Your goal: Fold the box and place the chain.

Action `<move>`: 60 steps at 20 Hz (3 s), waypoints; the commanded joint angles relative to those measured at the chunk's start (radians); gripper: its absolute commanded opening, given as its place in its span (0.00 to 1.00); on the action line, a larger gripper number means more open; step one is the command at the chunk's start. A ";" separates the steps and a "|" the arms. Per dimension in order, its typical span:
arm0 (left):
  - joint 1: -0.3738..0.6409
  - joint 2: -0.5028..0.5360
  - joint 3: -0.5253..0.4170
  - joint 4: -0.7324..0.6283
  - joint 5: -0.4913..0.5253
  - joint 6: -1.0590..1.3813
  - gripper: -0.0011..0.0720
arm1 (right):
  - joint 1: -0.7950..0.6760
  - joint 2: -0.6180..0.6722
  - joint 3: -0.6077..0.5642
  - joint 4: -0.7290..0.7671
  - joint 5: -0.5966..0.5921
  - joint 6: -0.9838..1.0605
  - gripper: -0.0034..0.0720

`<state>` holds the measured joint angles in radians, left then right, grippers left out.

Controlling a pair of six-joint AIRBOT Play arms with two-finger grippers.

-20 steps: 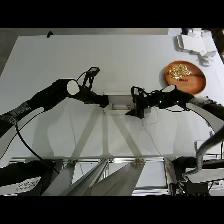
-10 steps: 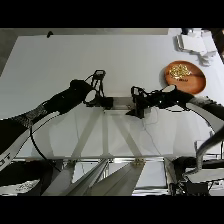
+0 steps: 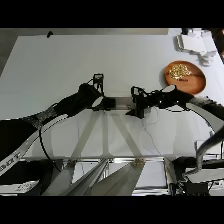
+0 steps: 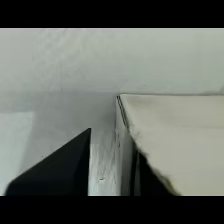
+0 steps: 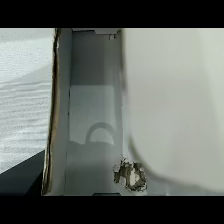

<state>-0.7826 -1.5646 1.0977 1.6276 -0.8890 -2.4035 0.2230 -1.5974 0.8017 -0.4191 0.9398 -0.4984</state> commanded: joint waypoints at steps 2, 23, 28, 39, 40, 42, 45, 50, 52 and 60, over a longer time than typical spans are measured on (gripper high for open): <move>-0.005 -0.020 0.006 -0.010 0.013 -0.031 0.03 | 0.000 0.001 0.000 0.000 0.000 0.000 0.77; 0.278 0.353 -0.017 -0.380 -0.187 1.127 0.75 | 0.000 0.001 0.000 0.000 0.000 0.000 0.77; 0.478 0.257 -0.141 -0.760 -0.172 2.030 0.77 | 0.000 0.001 0.000 0.000 0.000 0.000 0.77; 0.492 -0.030 -0.141 -1.015 -0.200 2.684 0.98 | 0.000 0.001 0.000 0.000 0.000 0.000 0.77; 0.492 -0.029 -0.141 -1.015 -0.194 2.702 0.98 | 0.000 0.001 0.000 0.000 0.000 0.000 0.77; 0.499 -0.030 -0.141 -1.033 -0.196 2.725 0.98 | 0.000 0.001 0.000 0.000 0.000 0.000 0.77; 0.534 -0.030 -0.141 -1.163 -0.204 2.827 0.98 | 0.000 0.001 0.000 0.000 0.000 0.000 0.77; 0.550 -0.041 -0.141 -1.181 -0.302 2.875 0.98 | 0.000 0.001 0.000 0.000 0.000 0.000 0.77; 0.547 -0.059 -0.141 -1.182 -0.302 2.875 0.98 | 0.000 0.001 0.000 0.000 0.000 0.000 0.77; 0.515 -0.118 -0.141 -1.228 -0.256 2.870 0.98 | 0.000 0.001 0.000 0.000 0.000 0.000 0.77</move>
<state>-0.2573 -1.6638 0.9577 0.4160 -1.1584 0.4679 0.2226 -1.5974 0.8017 -0.4191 0.9398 -0.4988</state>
